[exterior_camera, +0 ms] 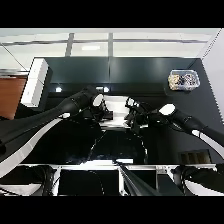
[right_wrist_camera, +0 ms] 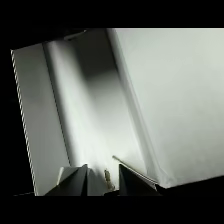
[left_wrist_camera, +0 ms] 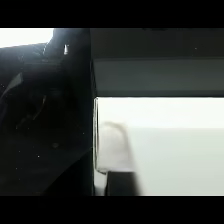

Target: Fold the box and place the chain.

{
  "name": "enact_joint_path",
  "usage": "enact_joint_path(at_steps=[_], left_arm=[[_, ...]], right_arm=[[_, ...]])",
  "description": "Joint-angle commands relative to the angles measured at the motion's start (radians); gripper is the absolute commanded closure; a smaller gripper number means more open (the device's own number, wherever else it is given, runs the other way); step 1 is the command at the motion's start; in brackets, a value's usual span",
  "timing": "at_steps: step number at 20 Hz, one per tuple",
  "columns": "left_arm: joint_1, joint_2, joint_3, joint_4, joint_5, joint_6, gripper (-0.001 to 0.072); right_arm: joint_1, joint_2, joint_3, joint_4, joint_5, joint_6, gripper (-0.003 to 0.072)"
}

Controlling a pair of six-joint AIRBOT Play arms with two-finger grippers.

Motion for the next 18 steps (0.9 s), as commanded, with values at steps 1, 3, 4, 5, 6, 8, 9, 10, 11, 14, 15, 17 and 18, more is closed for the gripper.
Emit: enact_joint_path(at_steps=[1, 3, 4, 5, 6, 8, 9, 10, 11, 14, 15, 17, 18], left_arm=[[0.000, 0.000, 0.000, 0.002, -0.003, 0.000, 0.0685], [0.000, 0.000, 0.000, 0.000, -0.002, 0.000, 0.0685], [0.000, 0.000, 0.000, 0.000, -0.002, 0.000, 0.0685], [0.000, 0.000, 0.000, 0.000, -0.002, 0.000, 0.0685], [0.000, 0.000, 0.000, -0.002, -0.001, 0.000, 0.0685], [0.000, 0.000, 0.000, -0.010, -0.002, 0.000, 0.0685], [0.000, 0.000, 0.000, -0.010, -0.002, 0.000, 0.0685], [0.000, 0.000, 0.000, -0.010, -0.002, 0.000, 0.0685], [0.000, 0.000, 0.000, -0.013, -0.002, 0.000, 0.0685], [0.000, 0.000, 0.000, -0.014, -0.002, 0.000, 0.0685], [0.000, 0.000, 0.000, -0.014, -0.002, 0.000, 0.0685], [0.000, 0.000, 0.000, -0.013, -0.002, 0.000, 0.0685], [0.000, 0.000, 0.000, -0.013, -0.003, 0.000, 0.0685]], right_arm=[[-0.008, 0.006, 0.001, -0.002, 0.000, 0.128, 0.0583], [-0.058, 0.059, 0.027, -0.006, 0.145, 0.336, 0.0630], [-0.111, 0.099, 0.053, -0.042, 0.252, 0.445, 0.0634], [-0.173, 0.138, 0.074, -0.102, 0.340, 0.568, 0.0672], [-0.249, 0.179, 0.087, -0.176, 0.409, 0.672, 0.0673], [-0.439, 0.244, 0.073, -0.327, 0.415, 0.848, 0.0673], [-0.544, 0.246, 0.048, -0.366, 0.343, 0.978, 0.0673], [-0.640, 0.240, 0.007, -0.351, 0.256, 1.149, 0.0673], [-0.703, 0.238, -0.043, -0.321, 0.213, 1.290, 0.0673], [-0.686, 0.181, -0.126, -0.289, 0.348, 1.185, 0.0673], [-0.647, 0.142, -0.125, -0.275, 0.390, 1.172, 0.0673], [-0.549, 0.059, -0.124, -0.167, 0.391, 1.104, 0.0673], [-0.498, 0.019, -0.117, -0.083, 0.384, 1.043, 0.0672]])
